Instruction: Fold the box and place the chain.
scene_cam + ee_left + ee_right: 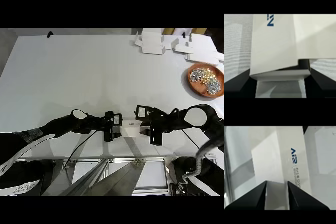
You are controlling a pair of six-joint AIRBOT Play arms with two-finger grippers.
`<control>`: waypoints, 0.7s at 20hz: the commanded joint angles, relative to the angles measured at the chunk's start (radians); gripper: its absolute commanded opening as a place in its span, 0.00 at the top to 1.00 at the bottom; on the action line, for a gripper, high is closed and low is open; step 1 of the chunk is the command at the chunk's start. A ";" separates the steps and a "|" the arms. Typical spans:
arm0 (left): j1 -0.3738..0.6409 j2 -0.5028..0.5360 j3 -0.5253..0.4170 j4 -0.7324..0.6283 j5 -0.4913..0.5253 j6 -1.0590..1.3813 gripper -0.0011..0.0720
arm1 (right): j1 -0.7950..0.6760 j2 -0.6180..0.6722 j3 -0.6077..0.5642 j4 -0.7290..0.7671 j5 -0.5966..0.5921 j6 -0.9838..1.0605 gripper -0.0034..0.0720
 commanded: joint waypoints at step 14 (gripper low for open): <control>-0.001 0.000 0.000 0.000 0.000 0.000 0.70 | 0.024 -0.006 -0.004 -0.074 -0.095 -0.010 0.75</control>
